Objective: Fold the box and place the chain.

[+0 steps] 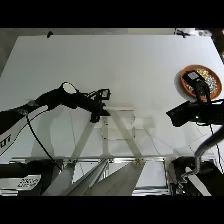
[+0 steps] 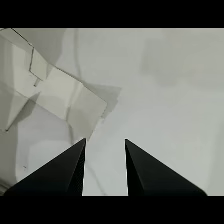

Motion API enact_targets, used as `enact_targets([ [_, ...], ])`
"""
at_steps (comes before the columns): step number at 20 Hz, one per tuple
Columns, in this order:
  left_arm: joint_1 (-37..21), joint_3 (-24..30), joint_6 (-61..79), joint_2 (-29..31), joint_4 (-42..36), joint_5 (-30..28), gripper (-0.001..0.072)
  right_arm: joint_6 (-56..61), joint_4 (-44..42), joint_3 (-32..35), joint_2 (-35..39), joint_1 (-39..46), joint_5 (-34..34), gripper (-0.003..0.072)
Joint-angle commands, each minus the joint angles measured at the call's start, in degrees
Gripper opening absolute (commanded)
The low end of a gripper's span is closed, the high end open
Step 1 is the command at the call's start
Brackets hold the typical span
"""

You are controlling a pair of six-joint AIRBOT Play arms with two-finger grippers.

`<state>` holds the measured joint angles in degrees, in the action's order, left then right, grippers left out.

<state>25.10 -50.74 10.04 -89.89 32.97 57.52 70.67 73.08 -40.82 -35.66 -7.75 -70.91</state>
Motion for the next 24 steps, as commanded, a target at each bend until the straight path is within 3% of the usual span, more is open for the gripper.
enact_targets([
  [1,0.0,0.04,0.02,-0.04,0.07,0.39,0.0012,-0.2,-3.39,-0.04,0.04,0.0,-0.04,0.0281],
  [12,0.0,0.04,0.02,-0.04,0.07,0.37,0.0012,-0.42,-3.78,-0.04,0.04,0.0,0.17,0.0278],
  [13,0.0,0.04,0.02,-0.04,0.07,0.37,0.0012,-2.38,-4.35,-0.04,0.04,0.0,-0.28,0.0244],
  [15,0.0,0.04,0.02,-0.04,0.07,0.37,0.0012,-10.23,-6.75,-0.04,0.04,-0.02,-2.27,0.005],
  [16,0.0,0.04,0.02,-0.04,0.07,0.37,0.0012,-14.43,-8.02,-0.04,0.02,-0.04,-3.41,0.0011],
  [20,0.0,0.04,0.0,-0.04,0.07,0.37,0.0012,-38.99,-8.5,0.07,0.02,-3.26,-11.3,0.001],
  [22,0.0,0.04,0.02,-0.04,0.07,0.37,0.0012,-43.5,-8.09,2.19,0.04,-9.81,-6.91,0.0009],
  [24,0.0,0.04,0.02,-0.04,0.07,0.37,0.0012,-39.32,-5.7,7.76,0.04,-17.75,5.75,0.0009],
])
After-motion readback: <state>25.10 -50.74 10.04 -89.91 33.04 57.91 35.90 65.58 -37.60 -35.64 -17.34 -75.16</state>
